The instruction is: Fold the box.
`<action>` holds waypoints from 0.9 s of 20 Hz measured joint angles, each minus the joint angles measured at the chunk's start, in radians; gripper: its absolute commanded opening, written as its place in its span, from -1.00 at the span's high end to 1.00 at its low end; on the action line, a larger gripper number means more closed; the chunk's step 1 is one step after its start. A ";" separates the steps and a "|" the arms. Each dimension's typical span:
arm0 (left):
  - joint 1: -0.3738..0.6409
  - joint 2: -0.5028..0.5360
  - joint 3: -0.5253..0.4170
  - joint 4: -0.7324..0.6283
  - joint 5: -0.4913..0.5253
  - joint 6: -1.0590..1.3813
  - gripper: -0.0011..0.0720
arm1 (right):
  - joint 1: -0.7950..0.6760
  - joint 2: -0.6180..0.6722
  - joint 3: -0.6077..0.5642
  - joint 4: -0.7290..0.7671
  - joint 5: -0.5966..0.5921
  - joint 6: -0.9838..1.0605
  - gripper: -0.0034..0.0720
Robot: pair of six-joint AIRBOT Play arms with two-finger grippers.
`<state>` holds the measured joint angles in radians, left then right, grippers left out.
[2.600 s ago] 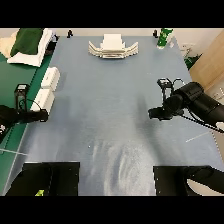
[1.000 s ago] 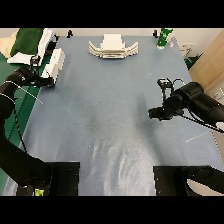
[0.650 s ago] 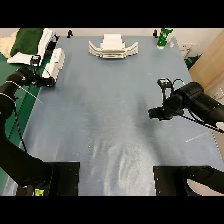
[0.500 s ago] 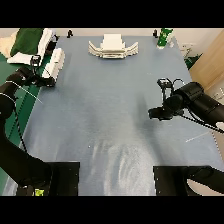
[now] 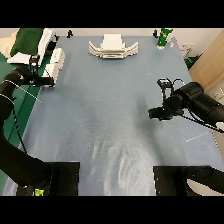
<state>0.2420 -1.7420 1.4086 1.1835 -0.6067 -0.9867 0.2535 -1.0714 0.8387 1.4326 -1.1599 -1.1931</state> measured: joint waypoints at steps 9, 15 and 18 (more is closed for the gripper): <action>0.047 0.187 0.093 0.000 -0.561 -0.103 0.94 | 0.000 0.000 0.000 0.000 0.000 0.000 0.87; -0.063 0.249 0.111 -0.129 -0.818 -0.169 0.94 | 0.000 0.000 0.000 -0.001 0.000 0.000 0.87; -0.228 0.256 0.102 -0.132 -0.820 -0.202 0.94 | 0.000 0.000 0.000 0.000 0.000 0.000 0.87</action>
